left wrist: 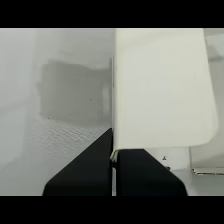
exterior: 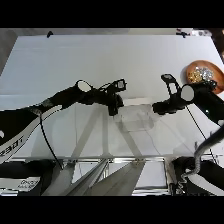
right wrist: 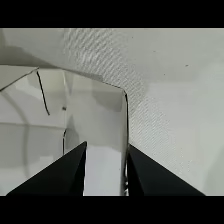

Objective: Fold the box and place the chain.

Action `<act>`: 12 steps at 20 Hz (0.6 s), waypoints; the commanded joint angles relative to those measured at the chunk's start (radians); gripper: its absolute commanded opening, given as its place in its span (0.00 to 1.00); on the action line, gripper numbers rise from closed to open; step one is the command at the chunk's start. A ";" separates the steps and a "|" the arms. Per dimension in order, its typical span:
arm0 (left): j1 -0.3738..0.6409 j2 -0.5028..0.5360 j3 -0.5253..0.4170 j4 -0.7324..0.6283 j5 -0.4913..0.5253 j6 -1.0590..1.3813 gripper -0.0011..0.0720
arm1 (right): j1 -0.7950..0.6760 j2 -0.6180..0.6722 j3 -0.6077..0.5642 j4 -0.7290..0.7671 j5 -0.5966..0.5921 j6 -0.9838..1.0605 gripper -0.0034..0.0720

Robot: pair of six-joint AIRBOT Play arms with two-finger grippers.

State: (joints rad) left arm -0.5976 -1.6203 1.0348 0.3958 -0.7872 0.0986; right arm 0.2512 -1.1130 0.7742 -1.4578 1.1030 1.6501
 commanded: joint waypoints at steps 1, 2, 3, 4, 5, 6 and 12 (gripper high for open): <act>-0.004 0.046 0.000 0.089 -0.031 0.006 0.02 | 0.000 0.100 0.001 -0.010 0.068 -0.029 0.44; -0.005 0.061 0.000 0.122 -0.051 0.006 0.02 | 0.000 0.132 0.001 -0.019 0.089 -0.029 0.48; -0.005 0.072 0.000 0.146 -0.076 0.006 0.02 | 0.000 0.167 0.001 -0.034 0.108 -0.029 0.52; -0.007 0.077 0.000 0.172 -0.108 0.005 0.02 | 0.000 0.199 0.001 -0.048 0.124 -0.031 0.52; -0.012 0.077 0.000 0.213 -0.142 0.006 0.02 | 0.000 0.236 0.001 -0.064 0.143 -0.033 0.52; -0.022 0.075 0.000 0.263 -0.152 -0.003 0.02 | 0.000 0.273 0.001 -0.082 0.161 -0.033 0.52; -0.057 0.075 0.000 0.276 0.064 -0.106 0.02 | 0.000 0.459 0.000 -0.139 0.237 -0.032 0.52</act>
